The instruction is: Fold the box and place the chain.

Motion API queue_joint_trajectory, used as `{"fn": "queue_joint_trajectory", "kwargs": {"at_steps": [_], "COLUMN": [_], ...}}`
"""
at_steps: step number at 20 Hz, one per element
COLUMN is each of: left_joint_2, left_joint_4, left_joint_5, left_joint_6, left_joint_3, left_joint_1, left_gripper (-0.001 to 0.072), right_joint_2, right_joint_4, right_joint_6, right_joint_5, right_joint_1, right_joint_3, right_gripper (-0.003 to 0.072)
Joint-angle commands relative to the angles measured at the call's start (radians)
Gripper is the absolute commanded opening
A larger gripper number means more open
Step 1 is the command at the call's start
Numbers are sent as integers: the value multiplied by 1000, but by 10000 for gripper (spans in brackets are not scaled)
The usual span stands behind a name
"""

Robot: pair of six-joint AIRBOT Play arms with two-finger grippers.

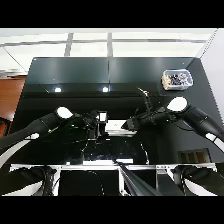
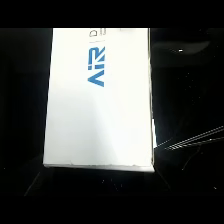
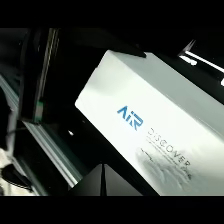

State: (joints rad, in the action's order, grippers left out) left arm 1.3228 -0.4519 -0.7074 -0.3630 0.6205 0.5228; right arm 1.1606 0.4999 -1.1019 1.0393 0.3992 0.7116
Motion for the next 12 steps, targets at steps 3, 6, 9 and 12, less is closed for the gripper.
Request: {"fn": "queue_joint_trajectory", "kwargs": {"at_steps": [3, 6, 9, 12], "left_joint_2": [1, 1, 1, 1], "left_joint_4": [0, 0, 0, 0], "left_joint_5": [0, 0, 0, 0], "left_joint_6": [0, 0, 0, 0], "left_joint_3": [0, 0, 0, 0], "left_joint_1": [0, 0, 0, 0], "left_gripper": [284, 284, 285, 285], "right_joint_2": [89, 127, 136, 136], "right_joint_4": [-30, 37, 58, 48], "right_joint_6": [-43, -47, -47, -11], "right_joint_5": [-38, -40, -47, -52], "right_joint_1": [0, 0, 0, 0], "right_joint_3": [-16, -16, -16, -15], "right_gripper": [16, 15, 16, 16]}}
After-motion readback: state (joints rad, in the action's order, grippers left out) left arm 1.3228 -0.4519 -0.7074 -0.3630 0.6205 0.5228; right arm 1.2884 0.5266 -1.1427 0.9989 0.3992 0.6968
